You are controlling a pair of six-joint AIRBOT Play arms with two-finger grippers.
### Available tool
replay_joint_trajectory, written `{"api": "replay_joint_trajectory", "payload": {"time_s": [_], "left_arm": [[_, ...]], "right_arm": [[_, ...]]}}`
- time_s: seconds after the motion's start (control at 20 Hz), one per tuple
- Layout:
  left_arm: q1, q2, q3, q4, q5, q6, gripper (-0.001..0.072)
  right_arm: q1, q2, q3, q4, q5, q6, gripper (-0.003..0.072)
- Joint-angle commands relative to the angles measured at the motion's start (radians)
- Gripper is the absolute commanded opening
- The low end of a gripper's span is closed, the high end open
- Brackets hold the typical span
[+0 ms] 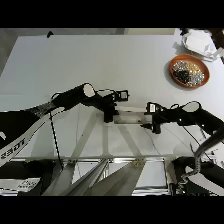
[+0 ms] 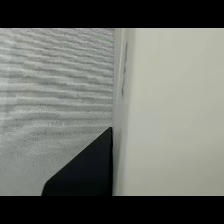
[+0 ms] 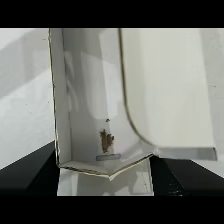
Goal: Fold the box and place the chain.
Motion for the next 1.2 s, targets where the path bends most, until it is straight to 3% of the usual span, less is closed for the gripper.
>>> {"api": "replay_joint_trajectory", "payload": {"time_s": [0.0,0.35,0.45,0.65,1.15], "left_arm": [[0.000,0.000,0.000,0.000,0.002,-0.001,0.0012],[0.000,0.000,0.000,0.000,0.002,-0.001,0.0012],[0.000,0.000,0.000,0.000,0.002,-0.001,0.0012],[0.000,0.000,0.000,0.000,0.002,-0.001,0.0012],[0.000,0.000,0.000,0.000,0.002,-0.001,0.0012]], "right_arm": [[0.031,-0.031,0.001,0.013,-0.023,-0.033,0.0517],[0.037,-0.032,0.001,0.016,-0.057,-0.060,0.0514],[0.037,-0.032,0.001,0.016,-0.061,-0.060,0.0455],[0.037,-0.032,0.001,0.016,-0.075,-0.082,0.0430],[0.037,-0.068,0.001,0.028,-0.094,-0.085,0.0461]]}}
